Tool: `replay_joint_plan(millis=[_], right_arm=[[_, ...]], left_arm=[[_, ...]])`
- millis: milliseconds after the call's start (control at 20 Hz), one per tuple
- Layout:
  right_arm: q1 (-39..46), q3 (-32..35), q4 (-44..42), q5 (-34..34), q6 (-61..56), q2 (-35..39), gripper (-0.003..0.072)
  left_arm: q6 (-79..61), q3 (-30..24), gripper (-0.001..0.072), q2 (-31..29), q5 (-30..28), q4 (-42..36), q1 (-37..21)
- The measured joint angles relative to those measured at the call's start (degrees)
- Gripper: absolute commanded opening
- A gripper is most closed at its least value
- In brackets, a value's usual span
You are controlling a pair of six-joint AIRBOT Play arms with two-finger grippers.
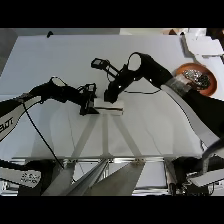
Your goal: Fold the box and place the chain.
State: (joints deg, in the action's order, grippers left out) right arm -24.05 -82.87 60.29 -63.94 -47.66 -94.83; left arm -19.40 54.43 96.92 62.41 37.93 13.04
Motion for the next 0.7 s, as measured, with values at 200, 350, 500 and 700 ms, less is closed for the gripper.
replay_joint_plan(millis=[200,350,500,700], right_arm=[[-2.51,6.03,5.38,8.92,0.15,4.81,0.0316],[-3.23,7.72,7.48,12.48,0.15,6.45,0.0315],[-3.54,8.94,8.44,14.03,0.17,7.10,0.0314],[-3.78,11.15,9.60,14.91,0.20,7.37,0.0314]], left_arm=[[0.02,0.00,0.0275,0.00,0.00,0.00,0.00],[0.00,0.00,0.0275,0.00,0.00,0.00,0.00],[-0.02,0.00,0.0275,0.00,0.00,0.00,0.00],[-0.09,0.00,0.0275,0.00,0.00,0.00,0.00]])
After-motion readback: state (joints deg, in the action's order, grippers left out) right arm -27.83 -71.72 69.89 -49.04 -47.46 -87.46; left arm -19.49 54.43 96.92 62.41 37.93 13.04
